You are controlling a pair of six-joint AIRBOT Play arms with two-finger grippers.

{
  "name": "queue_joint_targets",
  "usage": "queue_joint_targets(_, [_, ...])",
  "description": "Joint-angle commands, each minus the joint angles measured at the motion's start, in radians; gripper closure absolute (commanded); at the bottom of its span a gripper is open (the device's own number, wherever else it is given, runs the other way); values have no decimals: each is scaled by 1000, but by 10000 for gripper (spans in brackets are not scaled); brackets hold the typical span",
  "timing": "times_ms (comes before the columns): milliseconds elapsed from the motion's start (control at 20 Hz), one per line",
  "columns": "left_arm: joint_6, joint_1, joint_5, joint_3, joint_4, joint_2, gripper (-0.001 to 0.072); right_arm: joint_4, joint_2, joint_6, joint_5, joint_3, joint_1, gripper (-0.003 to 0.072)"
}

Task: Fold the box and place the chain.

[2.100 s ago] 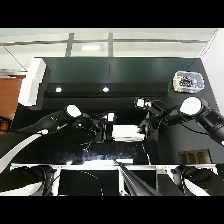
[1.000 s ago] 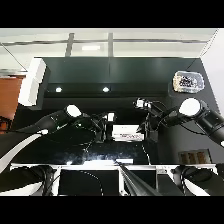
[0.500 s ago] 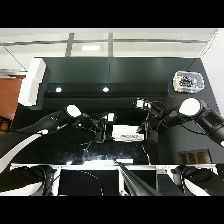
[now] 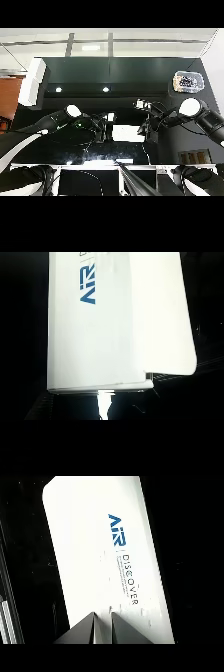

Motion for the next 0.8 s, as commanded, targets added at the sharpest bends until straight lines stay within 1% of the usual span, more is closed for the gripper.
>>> queue_joint_targets(0, [1, 0, 0, 0, 0, -1, 355, 0, 0, 2, -8, 0, 0, 565])
queue_joint_targets(50, [1, 0, 0, 0, 0, -1, 354, 0, 0, 1, -8, 0, 0, 562])
queue_joint_targets(100, [1, 0, 0, 0, 0, -1, 354, 1, 0, 0, -8, 0, 0, 541])
queue_joint_targets(150, [1, 0, 0, 0, 0, -1, 355, 0, 0, -1, -8, 0, 0, 468])
queue_joint_targets(200, [1, 0, 0, 0, 0, -1, 354, 0, 0, -3, -18, 0, 0, 289])
queue_joint_targets(250, [1, 0, 0, 0, 0, -1, 355, 0, 0, -3, -24, 0, 0, 225])
queue_joint_targets(300, [1, 0, 0, 0, 0, -1, 354, -3, 0, -19, -27, 0, 0, 104])
queue_joint_targets(350, [1, 0, 0, 0, 0, -1, 355, -10, 0, -30, -31, 0, 0, 80])
queue_joint_targets(550, [1, 0, 0, 0, 0, -1, 355, -47, -1, -49, -78, 0, 3, 82])
queue_joint_targets(700, [1, 0, 0, 0, 0, -1, 355, -82, -3, -52, -104, 0, 35, 85])
queue_joint_targets(750, [1, 0, 0, 0, 0, -1, 355, -89, -4, -52, -111, 0, 44, 142])
